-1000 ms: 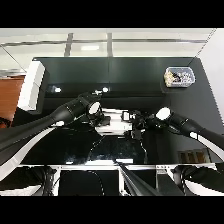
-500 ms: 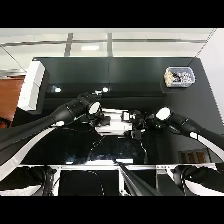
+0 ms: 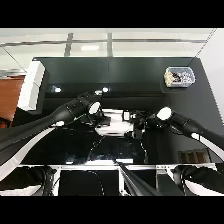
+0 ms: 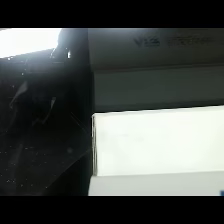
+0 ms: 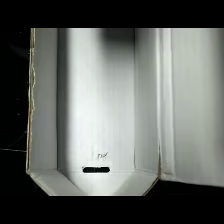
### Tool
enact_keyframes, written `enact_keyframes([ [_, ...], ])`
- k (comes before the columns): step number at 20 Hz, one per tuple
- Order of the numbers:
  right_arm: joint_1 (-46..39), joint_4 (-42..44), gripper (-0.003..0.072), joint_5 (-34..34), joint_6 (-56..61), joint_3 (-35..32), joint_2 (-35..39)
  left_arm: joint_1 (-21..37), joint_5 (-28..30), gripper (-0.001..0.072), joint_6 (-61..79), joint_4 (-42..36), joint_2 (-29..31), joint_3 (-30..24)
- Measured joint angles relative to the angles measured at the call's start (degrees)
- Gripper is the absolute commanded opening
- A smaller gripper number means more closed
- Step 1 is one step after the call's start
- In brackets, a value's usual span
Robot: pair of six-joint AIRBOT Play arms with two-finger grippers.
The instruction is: Fold the box and place the chain.
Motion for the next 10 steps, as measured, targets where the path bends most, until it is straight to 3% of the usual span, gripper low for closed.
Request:
enact_keyframes([
  [10, -0.4, -8.3, 0.0701, 3.4, 4.6, 0.0, 8.5, 0.2, 0.3, 0.0026, -0.2, 0.2, 0.0, 0.0],
])
